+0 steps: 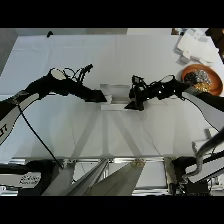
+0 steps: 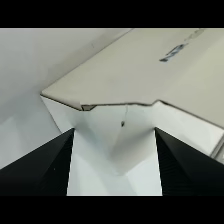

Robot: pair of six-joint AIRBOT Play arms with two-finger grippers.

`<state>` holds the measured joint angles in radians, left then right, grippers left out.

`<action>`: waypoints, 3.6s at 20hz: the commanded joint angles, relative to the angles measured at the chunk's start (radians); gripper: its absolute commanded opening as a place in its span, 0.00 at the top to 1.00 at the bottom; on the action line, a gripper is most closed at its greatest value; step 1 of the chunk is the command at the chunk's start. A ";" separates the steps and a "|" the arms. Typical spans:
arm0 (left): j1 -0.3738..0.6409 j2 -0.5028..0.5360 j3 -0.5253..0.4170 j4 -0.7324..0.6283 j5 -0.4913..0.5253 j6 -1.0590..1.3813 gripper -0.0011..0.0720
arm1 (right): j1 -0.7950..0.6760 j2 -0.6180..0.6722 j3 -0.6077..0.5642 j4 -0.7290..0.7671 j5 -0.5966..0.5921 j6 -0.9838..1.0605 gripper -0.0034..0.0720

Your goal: Fold the box and place the chain.

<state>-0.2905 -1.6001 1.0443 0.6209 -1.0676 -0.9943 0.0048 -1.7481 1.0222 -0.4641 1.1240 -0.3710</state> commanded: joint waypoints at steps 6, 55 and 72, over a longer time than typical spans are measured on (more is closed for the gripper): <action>-0.038 -0.021 0.000 0.000 0.125 -0.051 0.22 | 0.000 0.000 0.001 0.000 0.002 0.000 0.35; -0.281 -0.089 0.272 0.653 -0.046 -0.863 0.52 | 0.000 0.000 0.001 0.000 0.002 0.000 0.35; -0.342 -0.117 0.279 0.832 -0.104 -1.112 0.97 | 0.000 0.000 0.001 0.000 0.002 0.000 0.35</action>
<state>-0.6296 -1.7161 1.3216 1.4372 -1.1767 -2.0998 0.0048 -1.7481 1.0222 -0.4610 1.1278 -0.3687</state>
